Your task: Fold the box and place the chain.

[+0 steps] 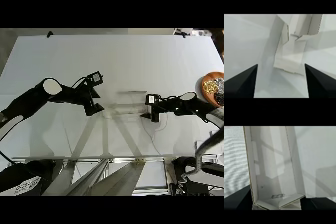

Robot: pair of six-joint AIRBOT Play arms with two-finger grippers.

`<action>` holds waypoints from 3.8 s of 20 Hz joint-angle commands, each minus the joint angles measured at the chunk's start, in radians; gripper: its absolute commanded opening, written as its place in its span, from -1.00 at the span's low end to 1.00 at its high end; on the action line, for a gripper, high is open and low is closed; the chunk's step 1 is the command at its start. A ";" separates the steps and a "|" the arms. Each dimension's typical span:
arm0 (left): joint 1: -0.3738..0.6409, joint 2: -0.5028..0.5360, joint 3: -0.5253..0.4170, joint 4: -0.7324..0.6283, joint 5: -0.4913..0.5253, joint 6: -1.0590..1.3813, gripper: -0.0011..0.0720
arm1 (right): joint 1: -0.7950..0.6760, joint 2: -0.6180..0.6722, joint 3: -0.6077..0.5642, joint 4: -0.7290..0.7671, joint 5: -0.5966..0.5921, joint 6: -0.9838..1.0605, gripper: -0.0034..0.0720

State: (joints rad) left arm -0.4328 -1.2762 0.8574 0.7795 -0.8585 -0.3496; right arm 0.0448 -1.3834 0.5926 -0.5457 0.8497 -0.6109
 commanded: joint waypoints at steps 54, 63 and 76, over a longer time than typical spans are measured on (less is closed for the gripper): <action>-0.222 -0.244 -0.018 -0.435 0.302 0.509 -0.03 | 0.000 0.001 0.000 0.000 0.000 0.000 0.18; -0.224 -0.264 -0.018 -0.435 0.309 0.507 0.61 | 0.000 0.001 0.000 0.000 0.000 0.000 0.18; -0.224 -0.269 -0.018 -0.503 0.309 0.533 0.48 | 0.000 0.001 0.000 0.000 0.000 0.000 0.18</action>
State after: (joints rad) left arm -0.6559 -1.5444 0.8394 0.2955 -0.5480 0.1734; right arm 0.0444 -1.3834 0.5930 -0.5453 0.8490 -0.6109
